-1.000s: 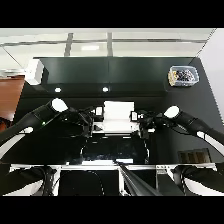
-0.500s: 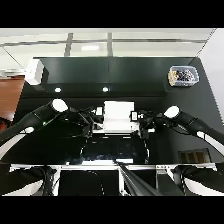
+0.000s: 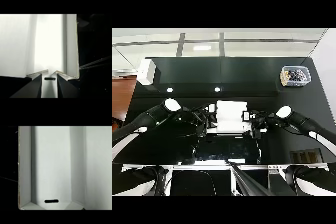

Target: Fold the box and place the chain.

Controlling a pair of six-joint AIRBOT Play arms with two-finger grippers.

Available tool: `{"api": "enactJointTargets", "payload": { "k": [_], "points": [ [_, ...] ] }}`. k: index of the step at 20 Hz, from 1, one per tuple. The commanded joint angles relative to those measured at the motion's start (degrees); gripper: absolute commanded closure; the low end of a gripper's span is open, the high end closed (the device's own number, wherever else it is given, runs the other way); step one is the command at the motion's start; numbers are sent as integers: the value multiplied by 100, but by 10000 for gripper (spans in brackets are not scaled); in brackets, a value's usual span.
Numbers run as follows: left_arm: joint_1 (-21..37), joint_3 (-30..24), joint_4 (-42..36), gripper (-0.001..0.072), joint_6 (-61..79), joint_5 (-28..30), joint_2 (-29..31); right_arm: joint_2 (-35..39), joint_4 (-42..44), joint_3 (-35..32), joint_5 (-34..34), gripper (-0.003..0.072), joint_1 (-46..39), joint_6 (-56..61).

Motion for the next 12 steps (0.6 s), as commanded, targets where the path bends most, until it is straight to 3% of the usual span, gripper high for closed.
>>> {"api": "enactJointTargets", "payload": {
  "k": [1,12],
  "points": [
    [-116,-2,-149,487,-2,31,-79,-4,2,4,0,275,0,0],
    [-380,-2,-234,496,-42,105,-328,-4,13,4,-4,276,0,-2]
  ]
}}
